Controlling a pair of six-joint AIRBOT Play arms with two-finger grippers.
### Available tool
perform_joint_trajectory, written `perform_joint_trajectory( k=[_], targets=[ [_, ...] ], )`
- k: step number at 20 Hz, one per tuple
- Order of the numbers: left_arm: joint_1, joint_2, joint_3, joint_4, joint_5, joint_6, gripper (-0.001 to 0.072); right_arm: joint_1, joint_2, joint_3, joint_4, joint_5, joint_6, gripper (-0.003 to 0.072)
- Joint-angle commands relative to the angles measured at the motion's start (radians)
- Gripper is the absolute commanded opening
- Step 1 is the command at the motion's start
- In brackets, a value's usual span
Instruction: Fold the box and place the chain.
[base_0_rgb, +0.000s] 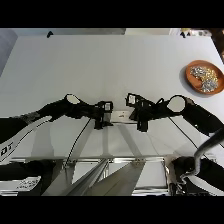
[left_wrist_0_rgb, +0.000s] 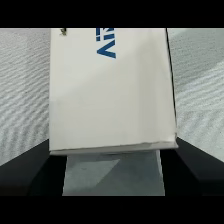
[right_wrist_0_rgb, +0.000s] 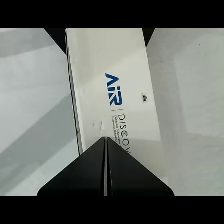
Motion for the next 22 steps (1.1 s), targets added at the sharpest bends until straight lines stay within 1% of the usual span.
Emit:
perform_joint_trajectory(
  k=[1, 6, 12, 18, 22],
  targets=[
    [0.001, 0.001, 0.001, 0.000, 0.000, 0.000, 0.0273, 0.000, -0.016, 0.000, -0.003, 0.008, 0.018, 0.0018],
    [0.001, 0.001, 0.001, 0.000, 0.000, 0.000, 0.0273, 0.000, -0.079, 0.000, -0.003, 0.042, 0.027, 0.0017],
    [0.001, 0.001, 0.001, 0.000, 0.000, 0.000, 0.0273, 0.000, -0.067, 0.000, 0.010, 0.037, 0.026, 0.0017],
    [0.001, 0.001, 0.001, 0.000, 0.000, 0.000, 0.0273, 0.000, 0.032, 0.002, 0.087, -0.009, 0.005, 0.0018],
    [0.001, 0.001, 0.001, 0.000, 0.000, 0.000, 0.0273, 0.000, 0.039, 0.002, 0.233, -0.023, -0.069, 0.0018]
  ],
)
